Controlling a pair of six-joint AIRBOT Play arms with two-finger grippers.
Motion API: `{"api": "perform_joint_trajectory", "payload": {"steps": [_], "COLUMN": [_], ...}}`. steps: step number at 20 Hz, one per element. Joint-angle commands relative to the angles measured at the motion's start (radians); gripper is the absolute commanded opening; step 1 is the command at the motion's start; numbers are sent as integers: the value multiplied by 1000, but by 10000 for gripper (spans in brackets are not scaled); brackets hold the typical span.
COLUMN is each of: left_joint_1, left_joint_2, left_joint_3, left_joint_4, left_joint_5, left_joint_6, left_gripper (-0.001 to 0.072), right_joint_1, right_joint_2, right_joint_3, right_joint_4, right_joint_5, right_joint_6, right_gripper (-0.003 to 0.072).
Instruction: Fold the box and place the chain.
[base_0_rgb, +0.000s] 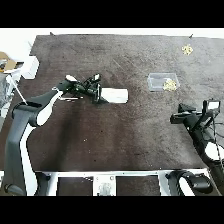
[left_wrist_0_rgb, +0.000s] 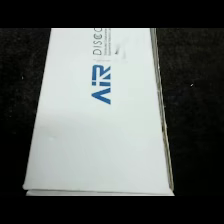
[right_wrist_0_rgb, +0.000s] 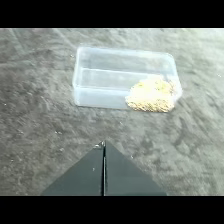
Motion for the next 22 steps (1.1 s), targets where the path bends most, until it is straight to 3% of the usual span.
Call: {"api": "perform_joint_trajectory", "payload": {"steps": [1, 4, 8, 12, 14, 16, 22], "left_joint_1": [5, 24, 89, 156, 205, 292, 623], "left_joint_2": [13, 89, 332, 604, 768, 901, 1092], "left_joint_3": [1, 1, 1, -26, -163, -332, -715], "left_joint_4": [-53, -105, -70, 278, 420, 435, 435], "left_joint_5": [-26, -1, 168, 468, 665, 746, 705], "left_joint_6": [-39, -136, -354, -816, -980, -1051, -1066], "left_gripper": [12, 8, 5, 4, 4, 4, 5], "right_joint_1": [0, 0, 0, 0, 0, 0, 0], "right_joint_2": [28, 28, 28, 28, 28, 28, 28], "right_joint_3": [-34, -34, -34, -34, -34, -34, -34], "right_joint_4": [1, 1, 1, 1, 1, 0, 1], "right_joint_5": [-30, -31, -31, -31, -31, -31, -31], "right_joint_6": [1, 1, 1, 1, 1, 1, 1], "right_gripper": [4, 4, 4, 4, 4, 4, 5]}}
